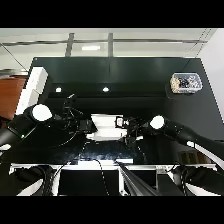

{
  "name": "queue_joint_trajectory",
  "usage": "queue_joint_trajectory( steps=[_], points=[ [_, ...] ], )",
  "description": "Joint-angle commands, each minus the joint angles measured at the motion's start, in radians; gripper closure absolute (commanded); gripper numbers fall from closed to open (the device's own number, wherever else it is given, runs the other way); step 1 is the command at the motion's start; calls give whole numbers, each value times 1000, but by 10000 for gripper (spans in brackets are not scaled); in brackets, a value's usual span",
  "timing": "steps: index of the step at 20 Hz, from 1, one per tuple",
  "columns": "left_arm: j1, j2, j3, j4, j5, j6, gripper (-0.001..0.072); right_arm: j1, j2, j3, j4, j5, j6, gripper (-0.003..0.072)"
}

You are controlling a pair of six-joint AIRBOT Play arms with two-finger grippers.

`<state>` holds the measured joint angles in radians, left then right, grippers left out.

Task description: Fold the box and place the chain.

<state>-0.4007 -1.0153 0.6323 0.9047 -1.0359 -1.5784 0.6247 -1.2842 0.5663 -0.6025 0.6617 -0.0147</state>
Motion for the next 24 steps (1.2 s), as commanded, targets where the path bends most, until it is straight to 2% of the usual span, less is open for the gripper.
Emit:
queue_joint_trajectory(
  steps=[1,5,7,8,9,10,12,14,16,20,24],
  points=[
    [36,14,1,-53,-34,68,3,0,0,0,0,0,0,279],
    [175,75,1,-42,-123,113,-11,0,0,0,0,0,0,279],
    [282,109,1,-38,-203,171,18,0,0,0,0,0,0,279],
    [347,130,1,-24,-246,197,116,0,0,0,0,0,0,279],
    [411,148,1,-9,-282,229,427,0,0,0,0,0,0,279],
    [479,165,1,9,-307,248,676,0,0,0,0,0,0,280],
    [618,186,-11,45,-319,267,680,0,0,0,0,0,0,280],
    [715,183,-65,55,-301,267,680,0,0,0,0,0,0,279],
    [730,183,-170,14,-263,282,681,0,0,0,0,0,0,279],
    [624,183,-376,-168,-74,334,681,0,0,0,0,0,0,279],
    [440,183,-412,-268,54,335,669,0,0,0,0,0,0,279]
  ],
)
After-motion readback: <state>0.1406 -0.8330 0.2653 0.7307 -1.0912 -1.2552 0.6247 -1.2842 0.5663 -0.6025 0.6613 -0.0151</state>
